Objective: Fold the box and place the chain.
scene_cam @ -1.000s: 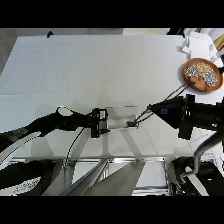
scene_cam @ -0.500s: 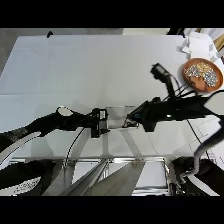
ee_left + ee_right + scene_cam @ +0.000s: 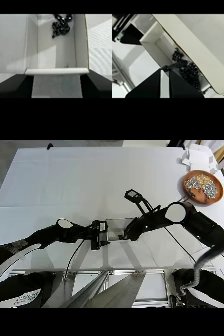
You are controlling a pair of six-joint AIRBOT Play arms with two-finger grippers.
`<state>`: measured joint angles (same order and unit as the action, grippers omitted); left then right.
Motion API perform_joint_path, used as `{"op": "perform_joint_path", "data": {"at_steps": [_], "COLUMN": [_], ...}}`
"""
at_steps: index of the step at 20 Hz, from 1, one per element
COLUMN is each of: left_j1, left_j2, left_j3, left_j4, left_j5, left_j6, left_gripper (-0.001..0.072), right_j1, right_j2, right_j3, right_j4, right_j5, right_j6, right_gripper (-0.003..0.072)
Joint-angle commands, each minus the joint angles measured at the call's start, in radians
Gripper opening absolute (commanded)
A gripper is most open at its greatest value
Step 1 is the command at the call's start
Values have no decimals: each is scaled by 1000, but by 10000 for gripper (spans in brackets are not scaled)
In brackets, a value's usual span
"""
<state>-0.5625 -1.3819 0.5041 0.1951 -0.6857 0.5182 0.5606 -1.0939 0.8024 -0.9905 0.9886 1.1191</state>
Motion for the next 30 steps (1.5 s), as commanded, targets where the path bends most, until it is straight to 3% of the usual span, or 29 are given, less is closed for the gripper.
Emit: {"op": "perform_joint_path", "data": {"at_steps": [1,4,8,11,15,18,23,30], "left_j1": [0,0,0,0,0,0,0,0], "left_j2": [0,0,0,0,0,0,0,0], "left_j3": [0,0,0,0,0,0,0,0], "left_j4": [0,0,0,0,0,0,0,0], "left_j5": [0,0,0,0,0,0,-1,-3], "left_j6": [0,0,0,0,0,0,0,0], "left_gripper": [269,269,269,269,269,269,269,269], "right_j1": [26,26,26,24,-101,-292,-532,-528], "right_j2": [-44,-78,-91,-16,195,257,171,-72], "right_j3": [-2,-5,-8,-8,-8,-8,-21,-21], "right_j4": [-53,-59,-56,-67,-168,-316,-370,-402], "right_j5": [-12,-13,-11,-1,70,154,62,-19], "right_j6": [6,11,11,10,80,115,216,239], "right_gripper": [15,19,231,297,292,292,286,253]}}
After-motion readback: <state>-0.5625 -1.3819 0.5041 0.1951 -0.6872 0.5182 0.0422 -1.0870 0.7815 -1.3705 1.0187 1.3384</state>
